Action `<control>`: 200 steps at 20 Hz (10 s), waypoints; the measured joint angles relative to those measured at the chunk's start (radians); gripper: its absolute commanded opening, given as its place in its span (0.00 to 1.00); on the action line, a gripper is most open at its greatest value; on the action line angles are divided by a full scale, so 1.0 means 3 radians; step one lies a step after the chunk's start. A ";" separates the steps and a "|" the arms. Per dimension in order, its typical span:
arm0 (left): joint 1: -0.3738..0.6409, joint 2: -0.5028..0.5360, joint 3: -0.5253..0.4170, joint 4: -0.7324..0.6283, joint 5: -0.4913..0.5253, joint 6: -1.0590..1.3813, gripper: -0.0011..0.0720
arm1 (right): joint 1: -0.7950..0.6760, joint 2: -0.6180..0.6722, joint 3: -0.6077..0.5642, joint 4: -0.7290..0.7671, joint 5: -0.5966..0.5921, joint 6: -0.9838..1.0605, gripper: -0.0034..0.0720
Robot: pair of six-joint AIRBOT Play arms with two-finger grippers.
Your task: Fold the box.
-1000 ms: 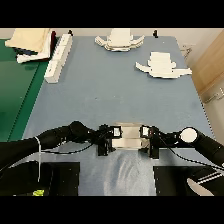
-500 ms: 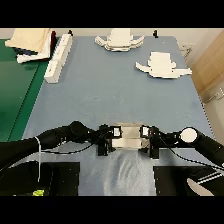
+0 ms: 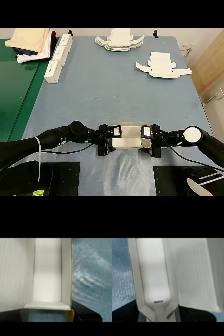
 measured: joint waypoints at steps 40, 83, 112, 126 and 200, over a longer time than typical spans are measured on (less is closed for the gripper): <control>-0.0001 0.0000 0.0003 0.0000 -0.0006 0.0003 0.64 | 0.0000 -0.1261 0.1015 0.1282 0.0205 0.3915 0.12; -0.0004 0.0000 0.0003 0.0000 -0.0008 0.0004 0.64 | 0.0004 0.0523 0.0441 -0.1102 0.0876 0.1834 0.84; -0.0004 0.0000 0.0003 0.0000 -0.0008 0.0000 0.64 | 0.0378 -0.0122 0.0347 -0.0320 0.0112 0.0793 1.00; -0.0004 0.0000 0.0003 -0.0001 0.0004 0.0003 0.64 | 0.0379 0.0182 0.0704 -0.1531 0.0894 0.3073 0.05; -0.0005 0.0000 0.0003 0.0000 -0.0006 0.0003 0.64 | 0.1498 -0.1600 0.1809 -0.2352 0.1480 0.7434 0.50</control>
